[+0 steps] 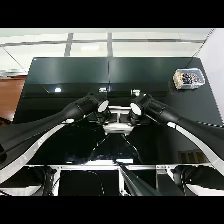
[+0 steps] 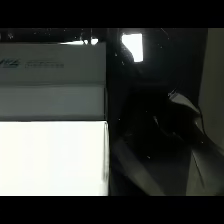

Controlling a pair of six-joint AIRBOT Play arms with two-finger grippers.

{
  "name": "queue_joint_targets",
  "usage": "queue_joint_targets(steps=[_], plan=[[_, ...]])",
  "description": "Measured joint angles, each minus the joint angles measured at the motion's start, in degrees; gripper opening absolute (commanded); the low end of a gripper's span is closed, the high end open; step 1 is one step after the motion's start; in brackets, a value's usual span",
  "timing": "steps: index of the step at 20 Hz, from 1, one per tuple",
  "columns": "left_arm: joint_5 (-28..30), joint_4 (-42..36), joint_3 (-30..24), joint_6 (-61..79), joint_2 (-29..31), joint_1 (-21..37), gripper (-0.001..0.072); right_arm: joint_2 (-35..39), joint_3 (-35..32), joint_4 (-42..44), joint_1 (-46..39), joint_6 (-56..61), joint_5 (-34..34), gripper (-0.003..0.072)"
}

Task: Fold the box and place the chain.

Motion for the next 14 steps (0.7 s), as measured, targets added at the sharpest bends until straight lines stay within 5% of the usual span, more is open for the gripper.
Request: queue_joint_targets(steps=[7, 10, 14], plan=[[0.2, 0.3, 0.0, 0.0, 0.0, 0.0, 0.0029, 0.0, 0.6, -0.1, -0.3, -0.6, 0.4, 0.0259], [0.5, 0.0, 0.0, 0.0, 0.0, 0.0, 0.0029, -0.3, 0.7, 0.2, -0.3, -0.7, 0.1, 0.0042], [0.7, 0.1, 0.0, 0.3, 0.0, 0.0, 0.0029, -0.6, 0.7, 0.6, -0.3, -1.0, -0.1, 0.0018]])
